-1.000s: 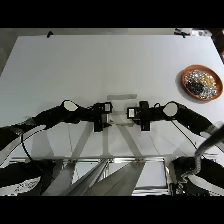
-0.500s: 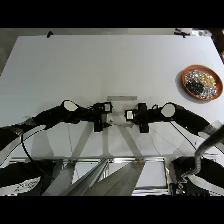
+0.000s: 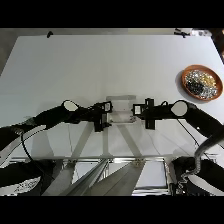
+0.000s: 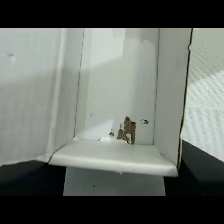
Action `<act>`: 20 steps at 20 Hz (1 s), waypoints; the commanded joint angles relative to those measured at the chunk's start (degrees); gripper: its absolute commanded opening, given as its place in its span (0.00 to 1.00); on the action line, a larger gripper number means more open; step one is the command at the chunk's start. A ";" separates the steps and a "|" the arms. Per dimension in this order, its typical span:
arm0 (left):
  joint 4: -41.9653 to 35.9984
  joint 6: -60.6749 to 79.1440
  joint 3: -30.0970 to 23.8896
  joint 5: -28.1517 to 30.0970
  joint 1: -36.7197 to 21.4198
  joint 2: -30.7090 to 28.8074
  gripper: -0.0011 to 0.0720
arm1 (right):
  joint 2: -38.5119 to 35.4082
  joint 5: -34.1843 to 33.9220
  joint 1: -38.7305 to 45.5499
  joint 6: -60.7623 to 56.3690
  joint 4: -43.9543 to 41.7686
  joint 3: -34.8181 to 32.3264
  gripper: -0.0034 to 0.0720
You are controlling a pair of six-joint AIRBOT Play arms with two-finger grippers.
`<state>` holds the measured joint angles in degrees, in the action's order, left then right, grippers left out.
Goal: Fold the box and place the chain.
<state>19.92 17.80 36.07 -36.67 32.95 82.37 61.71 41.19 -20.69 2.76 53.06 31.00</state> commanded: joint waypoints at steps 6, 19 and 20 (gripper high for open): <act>0.24 0.20 0.00 -0.22 0.00 -0.02 0.22 | -10.97 10.84 9.01 -20.06 3.72 0.04 0.09; 0.24 0.20 0.00 -0.22 0.00 -0.02 0.22 | -7.10 15.41 21.35 -69.92 13.60 0.04 0.06; 0.24 0.20 0.00 -0.22 0.00 -0.02 0.22 | -4.96 15.74 20.81 -70.05 12.68 0.04 0.06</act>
<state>20.14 18.00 36.07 -36.88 32.95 82.37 52.34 55.16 -0.10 -61.10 65.93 31.00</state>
